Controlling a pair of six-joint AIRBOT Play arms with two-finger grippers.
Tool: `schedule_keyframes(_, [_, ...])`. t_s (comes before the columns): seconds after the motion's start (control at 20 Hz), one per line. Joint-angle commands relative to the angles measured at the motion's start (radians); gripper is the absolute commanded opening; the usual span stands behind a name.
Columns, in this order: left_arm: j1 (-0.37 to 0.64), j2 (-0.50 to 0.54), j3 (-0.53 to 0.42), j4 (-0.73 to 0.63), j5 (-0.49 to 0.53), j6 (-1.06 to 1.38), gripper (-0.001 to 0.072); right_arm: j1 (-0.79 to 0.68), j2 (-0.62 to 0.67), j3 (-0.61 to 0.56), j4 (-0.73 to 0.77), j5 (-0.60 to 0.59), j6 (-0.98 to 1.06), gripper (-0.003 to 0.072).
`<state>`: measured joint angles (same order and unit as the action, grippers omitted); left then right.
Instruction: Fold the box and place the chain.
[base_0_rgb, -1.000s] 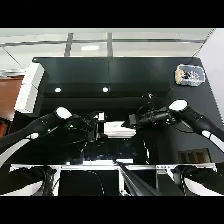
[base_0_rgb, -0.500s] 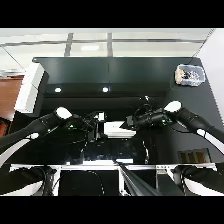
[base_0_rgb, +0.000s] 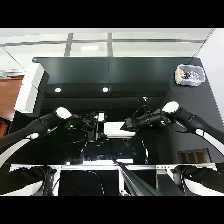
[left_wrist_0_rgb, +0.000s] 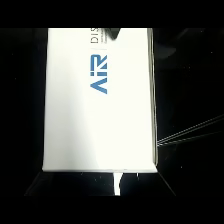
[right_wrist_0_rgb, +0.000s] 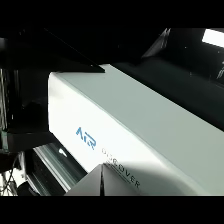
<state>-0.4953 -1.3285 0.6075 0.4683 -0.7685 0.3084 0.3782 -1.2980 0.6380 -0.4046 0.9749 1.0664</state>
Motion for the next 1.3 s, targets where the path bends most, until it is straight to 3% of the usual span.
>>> schedule_keyframes(0.0, [0.0,0.0,0.0,-0.002,0.002,-0.002,0.0348,0.008,-0.004,0.0,-0.016,-0.026,-0.005,0.0013])
schedule_keyframes(0.2, [0.0,0.0,0.0,-0.003,0.002,-0.002,0.0349,-0.039,0.009,0.005,-0.012,0.057,-0.089,0.0013])
schedule_keyframes(0.55, [0.0,0.0,0.0,-0.005,0.003,-0.002,0.0349,-0.306,0.185,0.116,-0.087,0.361,-0.159,0.0013])
schedule_keyframes(0.65, [0.0,0.0,0.0,-0.005,0.003,-0.002,0.0349,-0.375,0.258,0.134,-0.275,0.328,-0.059,0.0012])
schedule_keyframes(0.85, [0.0,0.0,0.0,-0.006,0.005,-0.002,0.0349,-0.393,0.383,0.129,-0.875,0.161,0.355,0.0012])
schedule_keyframes(1.0, [0.0,0.0,0.0,-0.006,0.006,-0.002,0.0349,-0.393,0.389,0.116,-1.02,0.115,0.483,0.0013])
schedule_keyframes(1.05, [0.0,0.0,0.0,-0.007,0.005,-0.003,0.037,-0.393,0.389,0.111,-1.007,0.113,0.482,0.0012])
schedule_keyframes(1.15, [0.0,0.002,0.002,-0.009,0.009,-0.003,0.0699,-0.393,0.389,0.11,-0.977,0.123,0.482,0.0013])
schedule_keyframes(1.25, [0.001,0.03,0.011,0.02,-0.001,-0.006,0.071,-0.393,0.389,0.11,-0.967,0.124,0.481,0.0013])
